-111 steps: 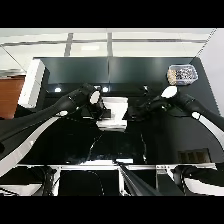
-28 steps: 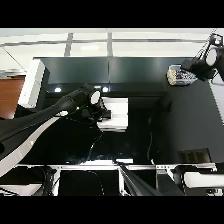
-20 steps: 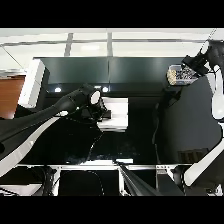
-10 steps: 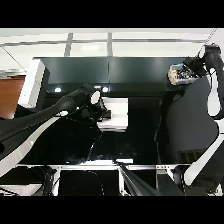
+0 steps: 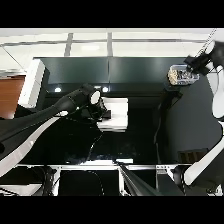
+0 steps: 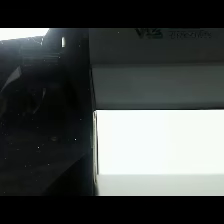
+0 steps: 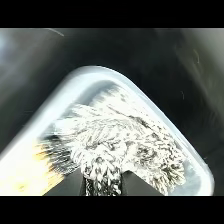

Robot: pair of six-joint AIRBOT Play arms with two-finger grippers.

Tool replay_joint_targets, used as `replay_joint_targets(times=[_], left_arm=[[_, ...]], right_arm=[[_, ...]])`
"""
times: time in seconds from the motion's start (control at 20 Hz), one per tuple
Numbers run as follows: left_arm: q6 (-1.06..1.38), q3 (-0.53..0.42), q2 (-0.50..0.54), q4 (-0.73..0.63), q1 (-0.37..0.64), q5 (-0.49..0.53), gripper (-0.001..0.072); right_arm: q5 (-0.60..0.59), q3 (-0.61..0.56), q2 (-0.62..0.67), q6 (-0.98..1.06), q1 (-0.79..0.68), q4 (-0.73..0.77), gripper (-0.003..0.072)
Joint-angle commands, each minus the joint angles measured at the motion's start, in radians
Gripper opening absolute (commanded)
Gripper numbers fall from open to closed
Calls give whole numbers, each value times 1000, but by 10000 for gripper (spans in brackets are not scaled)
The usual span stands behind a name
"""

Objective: Fold the box and place the chain.

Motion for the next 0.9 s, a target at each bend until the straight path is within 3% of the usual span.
replay_joint_targets(times=[0.0, 0.15, 0.35, 0.6, 0.85], left_arm=[[0, 0, 0, 0, 1, 0, 29], [0, 0, 0, 0, 1, 3, 29], [0, 0, 0, 0, 1, 2, 29], [0, 0, 0, 0, 0, 1, 29], [0, 0, 0, 0, 0, 1, 29]], right_arm=[[66, 1, 165, -206, 8, 9, 19], [165, -24, 361, -352, 50, 9, 19], [186, -203, 661, -442, 116, 63, 19], [252, -335, 948, -547, 177, 380, 19], [384, -341, 1044, -566, 238, 668, 19]])
